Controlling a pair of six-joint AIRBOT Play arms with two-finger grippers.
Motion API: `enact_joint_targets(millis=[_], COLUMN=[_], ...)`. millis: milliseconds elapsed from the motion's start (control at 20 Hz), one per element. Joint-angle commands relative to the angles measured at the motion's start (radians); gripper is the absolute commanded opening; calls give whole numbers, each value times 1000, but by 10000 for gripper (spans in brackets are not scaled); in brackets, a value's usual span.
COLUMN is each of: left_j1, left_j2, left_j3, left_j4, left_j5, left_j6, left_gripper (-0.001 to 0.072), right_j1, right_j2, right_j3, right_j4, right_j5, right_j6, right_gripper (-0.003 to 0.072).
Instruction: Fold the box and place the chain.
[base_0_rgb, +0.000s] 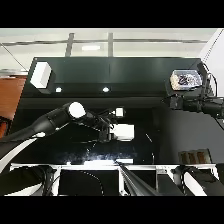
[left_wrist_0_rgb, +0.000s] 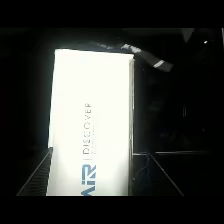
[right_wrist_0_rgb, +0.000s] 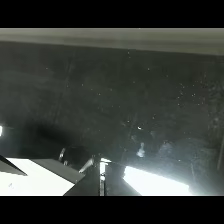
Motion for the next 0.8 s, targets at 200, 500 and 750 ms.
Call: enact_joint_targets(millis=[200,500,750], left_j1=[-22,-6,-10], left_j2=[-26,23,-4], left_j3=[14,14,14], left_j4=[15,31,89], left_j5=[45,50,50], left_j6=[-8,-43,-100], left_gripper=[707,707,707], right_j1=[-2,-2,-2], right_j2=[1,1,1], right_j3=[0,0,0], right_j4=[-3,-3,-3], right_j5=[-5,-5,-6], right_j6=[1,1,5], right_gripper=[37,37,37])
